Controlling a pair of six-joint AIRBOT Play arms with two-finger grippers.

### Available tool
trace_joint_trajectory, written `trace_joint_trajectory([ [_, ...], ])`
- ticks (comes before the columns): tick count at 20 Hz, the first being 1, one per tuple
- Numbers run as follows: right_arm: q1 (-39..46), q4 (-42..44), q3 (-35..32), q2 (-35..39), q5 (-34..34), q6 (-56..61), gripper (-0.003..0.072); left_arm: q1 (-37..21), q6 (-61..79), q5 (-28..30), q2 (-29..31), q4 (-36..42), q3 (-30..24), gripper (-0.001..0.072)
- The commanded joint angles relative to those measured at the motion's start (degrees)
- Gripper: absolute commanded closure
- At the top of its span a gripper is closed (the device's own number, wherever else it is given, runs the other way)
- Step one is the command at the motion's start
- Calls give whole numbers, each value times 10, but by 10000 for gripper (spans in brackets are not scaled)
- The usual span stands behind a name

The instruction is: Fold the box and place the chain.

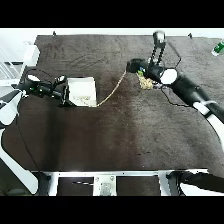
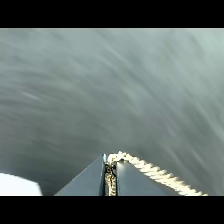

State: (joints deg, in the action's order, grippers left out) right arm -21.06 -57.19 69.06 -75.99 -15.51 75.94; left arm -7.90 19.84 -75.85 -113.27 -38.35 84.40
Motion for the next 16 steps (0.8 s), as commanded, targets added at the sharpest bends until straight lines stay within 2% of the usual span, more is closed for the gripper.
trace_joint_trajectory([
  [1,-57,0,11,92,1,-47,676,0,0,0,0,0,0,182],
  [5,-115,0,52,100,11,-48,676,0,0,0,0,0,0,182],
  [8,-158,0,74,100,90,-81,676,0,0,0,0,0,0,182],
  [10,-173,0,89,94,117,-92,676,0,0,0,0,0,0,183],
  [16,-194,2,159,15,140,-90,677,0,0,-2,0,0,0,182],
])
